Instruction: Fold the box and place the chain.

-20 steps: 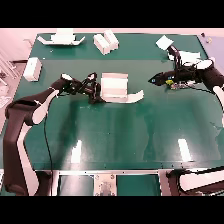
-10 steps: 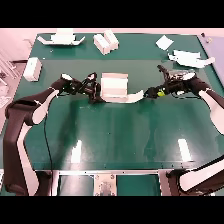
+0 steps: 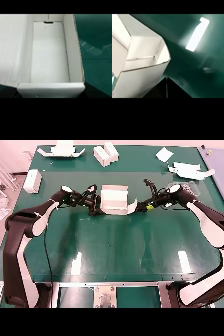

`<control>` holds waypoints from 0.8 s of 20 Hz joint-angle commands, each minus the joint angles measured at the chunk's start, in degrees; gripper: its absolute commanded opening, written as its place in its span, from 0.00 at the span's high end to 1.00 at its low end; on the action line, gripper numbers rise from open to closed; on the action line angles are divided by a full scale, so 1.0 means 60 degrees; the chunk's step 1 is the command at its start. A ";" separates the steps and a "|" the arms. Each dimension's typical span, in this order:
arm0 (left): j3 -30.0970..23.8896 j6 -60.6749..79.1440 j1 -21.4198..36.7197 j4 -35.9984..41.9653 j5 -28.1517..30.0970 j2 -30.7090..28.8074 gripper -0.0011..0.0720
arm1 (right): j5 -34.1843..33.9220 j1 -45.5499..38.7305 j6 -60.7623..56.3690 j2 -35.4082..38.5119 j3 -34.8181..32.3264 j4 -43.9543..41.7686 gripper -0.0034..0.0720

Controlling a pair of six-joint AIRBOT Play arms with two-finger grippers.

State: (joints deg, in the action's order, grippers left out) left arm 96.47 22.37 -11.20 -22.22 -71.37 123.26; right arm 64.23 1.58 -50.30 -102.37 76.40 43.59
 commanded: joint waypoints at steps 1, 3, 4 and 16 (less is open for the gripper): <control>0.0004 0.0000 0.0004 -0.0004 0.0000 0.0004 0.44 | -0.0004 0.0138 -0.0200 0.0178 0.0470 0.0004 0.94; 0.0004 0.0004 0.0004 -0.0004 0.0004 0.0004 0.44 | 0.0204 0.0186 -0.0321 0.0222 0.0798 0.0000 0.94; 0.0004 0.0004 0.0004 -0.0004 0.0004 0.0004 0.44 | 0.0237 0.0226 -0.0452 0.0222 0.0882 -0.0007 0.94; 0.0004 0.0004 0.0004 -0.0004 0.0000 0.0004 0.44 | 0.0732 0.0466 -0.0590 0.0222 0.1279 0.0000 0.54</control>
